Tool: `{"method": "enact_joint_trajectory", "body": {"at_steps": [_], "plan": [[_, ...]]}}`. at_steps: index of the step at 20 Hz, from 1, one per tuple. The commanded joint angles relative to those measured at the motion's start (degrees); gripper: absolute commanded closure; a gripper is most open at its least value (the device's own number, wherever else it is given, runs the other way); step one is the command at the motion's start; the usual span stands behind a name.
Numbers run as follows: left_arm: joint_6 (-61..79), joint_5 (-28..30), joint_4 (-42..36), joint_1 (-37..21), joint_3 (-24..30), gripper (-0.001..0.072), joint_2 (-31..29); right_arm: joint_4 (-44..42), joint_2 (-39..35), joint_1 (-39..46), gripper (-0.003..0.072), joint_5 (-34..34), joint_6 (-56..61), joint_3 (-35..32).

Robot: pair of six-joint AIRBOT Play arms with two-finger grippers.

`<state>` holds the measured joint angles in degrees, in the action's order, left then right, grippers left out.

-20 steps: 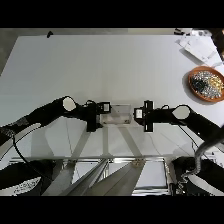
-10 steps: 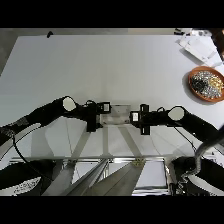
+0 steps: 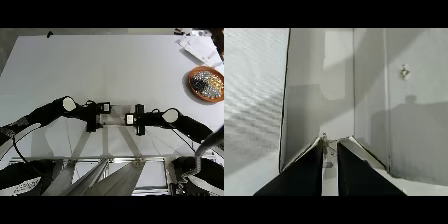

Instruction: Fold the box and place the chain.

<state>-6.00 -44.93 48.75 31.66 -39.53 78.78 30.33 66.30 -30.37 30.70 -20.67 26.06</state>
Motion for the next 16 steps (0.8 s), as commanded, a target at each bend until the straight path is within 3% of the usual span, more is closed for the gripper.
{"method": "enact_joint_trajectory", "body": {"at_steps": [1, 4, 6, 9, 11, 12, 13, 14, 15, 16], "plan": [[-0.04, 0.09, -0.09, -0.02, -0.04, 0.0418, -0.04, -2.43, 2.05, -0.52, 0.0595, -0.33, -0.85, -0.02], [-0.04, 0.09, -0.09, -0.02, -0.04, 0.0418, -0.04, -2.45, 2.21, -0.50, 0.0561, -0.57, -0.85, -0.02], [-0.04, 0.09, -0.09, -0.02, -0.04, 0.0418, -0.04, -4.07, 2.23, -0.52, 0.0381, -0.81, -0.90, -0.02], [-0.04, 0.09, -0.09, -0.02, -0.02, 0.0418, -0.04, -7.26, 2.23, -0.52, 0.0323, -1.75, -2.69, -0.02], [-0.04, 0.09, -0.09, -0.02, -0.04, 0.0418, -0.04, -11.10, 2.23, -0.52, 0.0133, -1.79, -3.89, -0.02], [-0.04, 0.09, -0.09, -0.02, -0.04, 0.0418, -0.04, -12.50, 2.23, -0.52, 0.0097, -1.88, -3.87, -0.02], [-0.04, 0.09, -0.09, -0.02, -0.04, 0.0418, -0.04, -12.76, 2.23, -0.52, 0.0104, -1.84, -3.87, -0.02], [-0.04, 0.09, -0.09, -0.02, -0.04, 0.0418, -0.04, -12.79, 2.23, -0.52, 0.0179, -1.79, -3.82, -0.02], [-0.04, 0.09, -0.09, -0.02, -0.04, 0.0418, -0.04, -12.76, 2.21, -0.50, 0.0311, -1.77, -3.82, -0.02], [-0.04, 0.09, -0.09, -0.02, -0.04, 0.0418, -0.04, -12.74, 2.12, -0.50, 0.0500, -1.66, -3.82, -0.02]]}}
